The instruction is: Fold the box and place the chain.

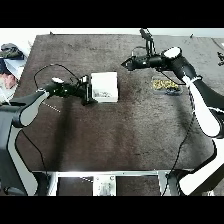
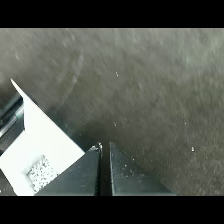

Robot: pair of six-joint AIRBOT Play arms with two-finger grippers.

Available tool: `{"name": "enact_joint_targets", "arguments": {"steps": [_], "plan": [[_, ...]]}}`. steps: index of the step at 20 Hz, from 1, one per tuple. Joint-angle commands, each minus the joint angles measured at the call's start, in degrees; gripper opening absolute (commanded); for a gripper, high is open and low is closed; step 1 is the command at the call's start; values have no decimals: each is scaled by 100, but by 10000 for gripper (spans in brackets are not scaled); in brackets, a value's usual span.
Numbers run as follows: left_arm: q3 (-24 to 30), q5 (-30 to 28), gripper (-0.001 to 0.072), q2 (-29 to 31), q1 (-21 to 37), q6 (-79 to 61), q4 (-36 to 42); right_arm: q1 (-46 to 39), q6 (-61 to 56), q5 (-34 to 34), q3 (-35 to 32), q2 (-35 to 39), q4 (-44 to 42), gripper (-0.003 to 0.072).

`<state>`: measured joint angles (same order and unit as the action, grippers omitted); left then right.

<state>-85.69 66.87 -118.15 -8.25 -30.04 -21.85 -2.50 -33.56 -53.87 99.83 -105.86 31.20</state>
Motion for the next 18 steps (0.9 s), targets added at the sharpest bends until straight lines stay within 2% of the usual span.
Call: {"name": "enact_joint_targets", "arguments": {"steps": [1, 8, 13, 18], "plan": [[0, 2, 467, -4, 2, 0, -2, 7, 214, -378, 339, -415, -146, 113], [0, 4, 467, -4, 2, 0, -2, 105, 317, -446, 337, -619, -94, 112], [0, 4, 467, -4, 2, 0, -2, 160, 560, -957, 337, -664, -39, 113], [0, 2, 467, -4, 2, 0, -2, 195, 1191, -1917, 337, -638, -85, 114]]}}
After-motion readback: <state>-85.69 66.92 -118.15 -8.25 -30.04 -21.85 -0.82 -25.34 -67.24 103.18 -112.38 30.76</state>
